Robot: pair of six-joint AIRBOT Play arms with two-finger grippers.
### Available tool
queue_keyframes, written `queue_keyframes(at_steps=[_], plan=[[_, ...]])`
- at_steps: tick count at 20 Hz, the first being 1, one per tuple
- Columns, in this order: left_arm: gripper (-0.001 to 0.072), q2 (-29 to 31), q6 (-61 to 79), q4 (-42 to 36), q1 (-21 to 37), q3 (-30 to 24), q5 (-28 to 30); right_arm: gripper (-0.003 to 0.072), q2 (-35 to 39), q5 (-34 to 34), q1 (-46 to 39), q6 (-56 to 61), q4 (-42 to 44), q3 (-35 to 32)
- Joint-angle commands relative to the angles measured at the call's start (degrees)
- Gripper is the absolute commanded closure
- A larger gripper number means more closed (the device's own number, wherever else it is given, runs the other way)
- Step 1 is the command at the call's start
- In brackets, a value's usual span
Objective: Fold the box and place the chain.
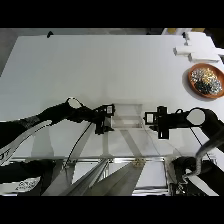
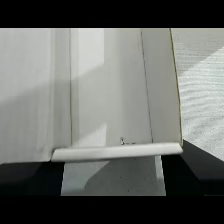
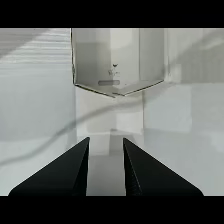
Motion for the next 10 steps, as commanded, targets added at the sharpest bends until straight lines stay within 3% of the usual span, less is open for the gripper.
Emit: queue_keyframes(at_steps=[1,10], plan=[[0.0675,0.04,0.00,0.02,0.02,0.00,0.02,0.0491,-3.37,-1.88,0.00,-8.26,5.35,-0.02],[0.0675,0.04,0.00,0.02,0.02,0.00,0.00,0.0550,-8.66,-3.32,0.00,-14.93,17.53,-0.02]])
